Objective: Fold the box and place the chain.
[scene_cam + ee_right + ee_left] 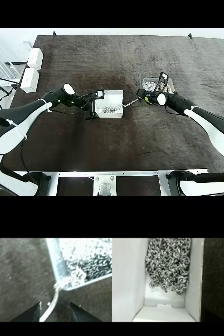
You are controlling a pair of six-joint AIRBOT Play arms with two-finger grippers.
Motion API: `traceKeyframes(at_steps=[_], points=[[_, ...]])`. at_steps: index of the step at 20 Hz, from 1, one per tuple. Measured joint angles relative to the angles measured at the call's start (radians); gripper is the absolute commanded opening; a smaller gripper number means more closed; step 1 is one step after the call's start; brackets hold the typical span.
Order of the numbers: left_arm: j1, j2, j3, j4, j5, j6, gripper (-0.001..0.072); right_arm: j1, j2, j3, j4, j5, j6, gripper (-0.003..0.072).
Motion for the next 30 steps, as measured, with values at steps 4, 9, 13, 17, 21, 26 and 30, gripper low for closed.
traceKeyframes(at_steps=[4,9,13,17,21,26,30], points=[[0.0,0.0,0.0,0.0,0.0,0.0,0.053,-0.004,-0.067,0.012,0.062,-0.115,0.001,0.0001],[0.0,0.0,0.0,0.0,0.0,0.0,0.0529,0.014,0.096,0.003,0.061,-0.1,-0.033,0.0],[0.0,0.0,0.0,0.0,0.0,0.0,0.0529,0.047,0.389,-0.002,-0.008,0.0,-0.077,0.0],[0.0,0.0,0.0,0.0,0.0,0.0,0.0529,0.117,0.599,-0.002,-0.037,0.048,-0.1,0.0001],[0.0,0.0,0.0,0.0,0.0,0.0,0.053,0.229,0.665,-0.002,-0.032,0.064,-0.106,0.0001],[0.0,0.0,0.0,0.0,0.0,0.0,0.0529,0.342,0.625,-0.002,-0.008,0.064,-0.107,0.0001],[0.0,0.0,0.0,0.0,0.0,0.0,0.053,0.395,0.532,-0.002,0.006,0.031,-0.109,0.0]])
